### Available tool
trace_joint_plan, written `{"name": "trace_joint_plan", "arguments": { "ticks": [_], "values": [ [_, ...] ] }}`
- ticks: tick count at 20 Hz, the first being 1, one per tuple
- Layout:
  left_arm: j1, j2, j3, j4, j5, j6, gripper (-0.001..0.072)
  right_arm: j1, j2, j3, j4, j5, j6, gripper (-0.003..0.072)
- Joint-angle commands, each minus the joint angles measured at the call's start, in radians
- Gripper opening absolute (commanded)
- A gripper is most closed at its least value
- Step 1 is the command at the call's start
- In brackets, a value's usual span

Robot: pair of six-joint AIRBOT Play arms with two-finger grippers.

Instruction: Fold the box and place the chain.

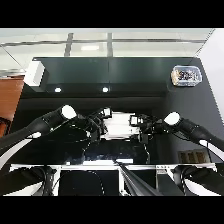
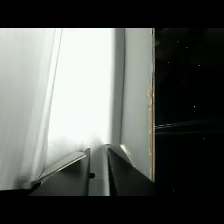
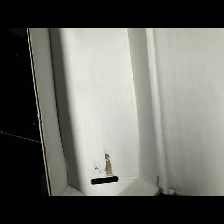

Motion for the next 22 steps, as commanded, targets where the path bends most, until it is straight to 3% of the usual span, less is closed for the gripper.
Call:
{"name": "trace_joint_plan", "arguments": {
  "ticks": [1, 2, 3, 5, 7, 9, 12, 15, 18, 20, 22],
  "values": [
    [0.000, -0.003, 0.000, -0.006, 0.020, -0.008, 0.0533, 0.000, -0.001, 0.000, -0.001, 0.000, -0.001, 0.0356],
    [0.002, -0.002, 0.000, -0.005, 0.011, -0.037, 0.0452, 0.000, -0.001, 0.000, -0.001, 0.000, -0.001, 0.0356],
    [0.002, -0.002, 0.002, -0.001, -0.010, -0.032, 0.0024, 0.000, -0.001, 0.000, -0.001, 0.000, -0.001, 0.0356],
    [0.000, -0.002, 0.002, 0.003, -0.032, -0.026, 0.0144, 0.000, -0.001, 0.000, -0.001, 0.000, -0.001, 0.0356],
    [0.003, 0.003, 0.008, 0.037, -0.063, -0.035, 0.0025, 0.000, -0.001, 0.000, -0.001, 0.000, -0.001, 0.0357],
    [0.010, 0.051, 0.009, 0.112, -0.050, -0.167, 0.0024, 0.000, -0.001, 0.000, -0.001, 0.000, -0.001, 0.0356],
    [0.064, 0.213, 0.010, 0.394, -0.056, -0.558, 0.0024, 0.000, -0.001, 0.000, -0.001, 0.000, -0.001, 0.0356],
    [0.177, 0.374, 0.007, 0.707, -0.142, -0.853, 0.0024, 0.000, -0.001, 0.000, -0.001, 0.000, -0.001, 0.0356],
    [0.292, 0.429, -0.017, 0.969, -0.253, -1.044, 0.0025, 0.000, -0.001, 0.000, -0.001, 0.000, -0.001, 0.0356],
    [0.369, 0.420, -0.036, 0.932, -0.280, -1.193, 0.0026, 0.000, -0.001, 0.000, -0.001, 0.000, -0.001, 0.0356],
    [0.457, 0.382, -0.068, 0.736, -0.289, -1.378, 0.0027, 0.000, -0.001, 0.000, -0.001, 0.000, -0.001, 0.0356]
  ]
}}
